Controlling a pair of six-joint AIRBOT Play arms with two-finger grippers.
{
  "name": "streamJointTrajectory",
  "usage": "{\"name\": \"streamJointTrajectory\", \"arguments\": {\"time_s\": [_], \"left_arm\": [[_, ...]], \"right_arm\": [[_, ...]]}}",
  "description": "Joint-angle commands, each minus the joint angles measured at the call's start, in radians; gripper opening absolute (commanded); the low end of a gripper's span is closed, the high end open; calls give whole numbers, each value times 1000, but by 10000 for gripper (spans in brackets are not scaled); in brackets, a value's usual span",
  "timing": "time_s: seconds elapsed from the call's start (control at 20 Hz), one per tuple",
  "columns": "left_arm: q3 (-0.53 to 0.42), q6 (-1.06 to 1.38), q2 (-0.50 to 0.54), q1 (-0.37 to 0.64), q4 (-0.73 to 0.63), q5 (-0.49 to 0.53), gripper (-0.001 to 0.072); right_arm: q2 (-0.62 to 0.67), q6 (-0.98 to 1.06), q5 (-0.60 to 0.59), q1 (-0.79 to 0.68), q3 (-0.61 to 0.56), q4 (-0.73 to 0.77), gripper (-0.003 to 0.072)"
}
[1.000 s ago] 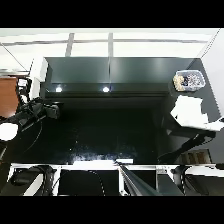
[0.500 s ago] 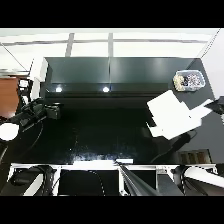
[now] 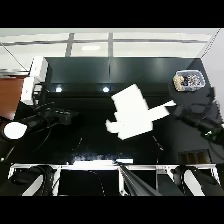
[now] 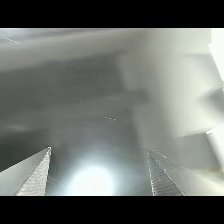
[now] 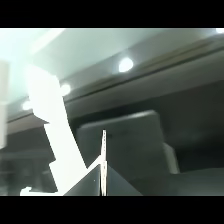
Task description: Fold the box and place the chain.
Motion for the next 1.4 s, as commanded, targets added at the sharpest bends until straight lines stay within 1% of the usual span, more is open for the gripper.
{"name": "streamJointTrajectory", "arguments": {"time_s": [0.0,0.05,0.1,0.2,0.3,0.45,0.55,0.7,0.95,1.05,1.15,1.2,1.25,1.35], "left_arm": [[2,125,-91,-80,-264,0,704],[8,147,-139,-83,-331,-12,703],[21,147,-193,-77,-370,-47,704],[62,146,-328,-43,-422,-186,704],[100,147,-450,8,-464,-297,704],[151,160,-573,59,-506,-365,704],[190,207,-652,46,-531,-420,704],[246,260,-766,8,-629,-479,704],[338,262,-882,-48,-626,-531,701],[379,262,-929,-53,-627,-585,700],[418,273,-972,-52,-626,-666,687],[434,317,-985,-52,-626,-707,671],[447,389,-993,-51,-626,-748,581],[454,480,-993,-52,-621,-798,531]], "right_arm": [[53,-7,-154,219,-114,109,20],[53,-6,-188,270,-114,118,20],[53,-6,-217,309,-114,127,20],[53,11,-259,372,-114,133,21],[53,71,-292,405,-114,133,21],[53,80,-289,416,-114,133,20],[53,88,-286,416,-114,133,20],[53,90,-286,416,-114,133,20],[53,91,-256,416,-114,133,20],[53,90,-241,416,-114,133,20],[53,90,-243,416,-114,133,20],[53,90,-243,416,-114,133,20],[53,90,-243,416,-114,132,21],[53,90,-241,416,-114,133,20]]}}
